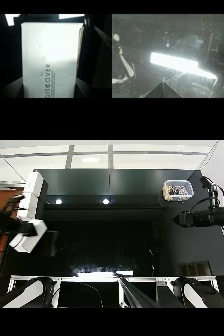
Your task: Fold the box and place the chain.
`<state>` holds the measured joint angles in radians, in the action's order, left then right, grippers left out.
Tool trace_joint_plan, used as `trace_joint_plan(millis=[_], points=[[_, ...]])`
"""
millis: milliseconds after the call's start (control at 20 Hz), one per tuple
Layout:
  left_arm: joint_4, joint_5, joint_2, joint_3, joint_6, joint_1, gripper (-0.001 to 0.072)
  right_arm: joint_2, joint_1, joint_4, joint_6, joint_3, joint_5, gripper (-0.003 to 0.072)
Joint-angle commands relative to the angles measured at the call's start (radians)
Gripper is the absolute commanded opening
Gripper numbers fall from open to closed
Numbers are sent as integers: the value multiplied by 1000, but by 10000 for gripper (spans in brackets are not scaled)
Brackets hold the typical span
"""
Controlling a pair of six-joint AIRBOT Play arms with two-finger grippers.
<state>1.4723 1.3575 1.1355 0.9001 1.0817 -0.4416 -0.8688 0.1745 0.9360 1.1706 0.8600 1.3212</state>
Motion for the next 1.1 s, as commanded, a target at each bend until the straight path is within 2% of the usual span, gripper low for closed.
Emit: trace_joint_plan(millis=[0, 100, 250, 350, 500, 850, 900, 950, 1050], points=[[8, -139, -6, -2, -37, -204, 359, 0, 0, 0, 6, 1, -5, 22], [8, -224, -6, -2, -89, -250, 359, 0, 0, 0, 28, 1, -6, 21], [-61, -332, 15, -2, -159, -241, 363, 0, 0, -1, 55, 1, -31, 22], [-149, -363, 43, -1, -252, -208, 363, 0, 0, 0, 56, 1, -43, 22], [-87, -396, 100, 0, -255, -156, 363, 0, 0, -1, 89, 1, -42, 22], [-105, -497, 176, 1, -255, -147, 364, 0, 0, 0, 136, 1, -39, 22], [-105, -510, 187, 0, -255, -146, 440, 0, 0, -1, 136, 1, -39, 22], [-120, -522, 196, 0, -254, -144, 720, 0, 0, 0, 137, 1, -39, 22], [-120, -514, 190, 2, -240, -140, 717, 0, 0, -1, 137, 1, -37, 22]])
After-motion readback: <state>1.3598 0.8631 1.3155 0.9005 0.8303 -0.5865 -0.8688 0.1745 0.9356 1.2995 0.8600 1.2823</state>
